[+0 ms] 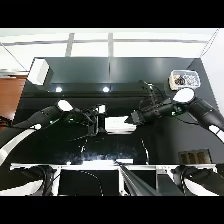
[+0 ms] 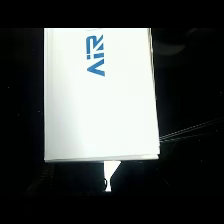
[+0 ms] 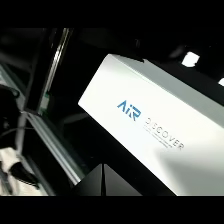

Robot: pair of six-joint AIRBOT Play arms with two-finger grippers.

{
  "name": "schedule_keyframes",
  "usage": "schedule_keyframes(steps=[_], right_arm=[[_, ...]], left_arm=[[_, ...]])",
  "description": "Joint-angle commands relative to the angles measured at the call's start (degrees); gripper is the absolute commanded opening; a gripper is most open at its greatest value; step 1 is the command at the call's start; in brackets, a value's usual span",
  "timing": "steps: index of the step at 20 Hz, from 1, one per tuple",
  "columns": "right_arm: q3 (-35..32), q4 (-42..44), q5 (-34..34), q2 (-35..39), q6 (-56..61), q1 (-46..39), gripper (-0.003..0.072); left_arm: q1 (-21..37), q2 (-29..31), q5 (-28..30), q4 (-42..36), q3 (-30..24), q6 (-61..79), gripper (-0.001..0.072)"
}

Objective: Fold the box and place the chain.

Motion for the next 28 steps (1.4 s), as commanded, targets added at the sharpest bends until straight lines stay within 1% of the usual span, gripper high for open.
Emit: schedule_keyframes(steps=[1,4,8,11,15,18,23,25,28], right_arm=[[-0.63,6.08,0.11,-4.20,2.01,-0.02,0.0004],[-0.63,5.68,-0.22,-7.32,2.03,1.55,0.0004],[-0.63,4.66,-3.15,-9.97,2.14,3.85,0.0006],[-0.63,2.60,-5.11,-9.99,2.71,3.65,0.0005],[-0.63,2.80,-4.76,-9.99,2.91,3.69,0.0005],[-0.63,2.73,-5.90,-9.99,3.50,3.67,0.0005],[-0.63,6.43,-3.54,-9.97,3.02,2.99,0.0005],[-0.63,6.82,-3.37,-9.99,3.08,1.29,0.0005],[-0.63,7.04,-0.74,-9.99,3.04,-1.92,0.0005]], left_arm=[[0.00,-0.02,-0.07,0.02,-0.02,0.00,0.0394],[0.00,-0.02,-0.07,0.02,-0.02,0.00,0.0394],[0.00,-0.02,-0.07,0.02,-0.02,0.00,0.0394],[0.00,-0.02,-0.07,0.02,-0.02,0.00,0.0394],[0.00,-0.02,-0.07,0.02,-0.02,0.00,0.0394],[0.00,-0.02,-0.07,0.02,-0.02,0.00,0.0394],[0.00,-0.02,-0.09,0.02,-0.02,0.00,0.0394],[0.00,-0.02,-0.07,0.02,-0.02,0.00,0.0394],[0.00,-0.02,-0.07,0.02,-0.02,0.00,0.0394]])
